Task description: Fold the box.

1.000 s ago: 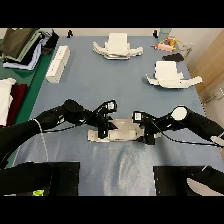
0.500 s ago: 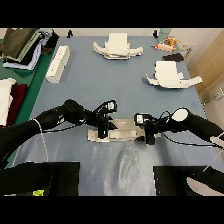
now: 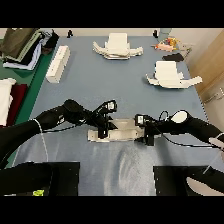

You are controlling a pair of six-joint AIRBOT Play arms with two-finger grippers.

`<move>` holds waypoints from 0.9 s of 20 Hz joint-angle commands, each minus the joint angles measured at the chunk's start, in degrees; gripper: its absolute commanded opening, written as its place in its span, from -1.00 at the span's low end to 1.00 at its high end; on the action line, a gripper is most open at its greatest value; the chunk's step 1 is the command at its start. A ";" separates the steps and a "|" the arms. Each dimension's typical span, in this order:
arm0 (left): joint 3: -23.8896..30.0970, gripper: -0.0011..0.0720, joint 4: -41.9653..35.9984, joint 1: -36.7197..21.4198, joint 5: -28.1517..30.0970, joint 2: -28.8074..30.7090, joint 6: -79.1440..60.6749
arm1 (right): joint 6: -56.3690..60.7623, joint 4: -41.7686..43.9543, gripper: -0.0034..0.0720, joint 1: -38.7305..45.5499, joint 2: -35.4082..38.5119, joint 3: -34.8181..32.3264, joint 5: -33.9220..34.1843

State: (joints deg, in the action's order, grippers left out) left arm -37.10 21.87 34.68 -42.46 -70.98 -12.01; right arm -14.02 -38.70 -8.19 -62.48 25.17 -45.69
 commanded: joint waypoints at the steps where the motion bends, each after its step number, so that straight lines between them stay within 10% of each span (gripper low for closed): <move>1: -0.02 -0.93 0.00 -0.02 0.02 -0.04 0.00 | -0.20 0.26 0.50 0.00 -0.07 -0.15 -0.35; 18: -0.02 -0.93 0.00 -0.02 0.02 -0.04 0.00 | -0.20 -0.04 0.31 0.00 0.04 -0.07 1.18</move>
State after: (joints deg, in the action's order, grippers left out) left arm -37.10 21.85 34.68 -42.44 -70.98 -12.01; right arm -14.28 -38.79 -8.23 -62.48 25.04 -44.86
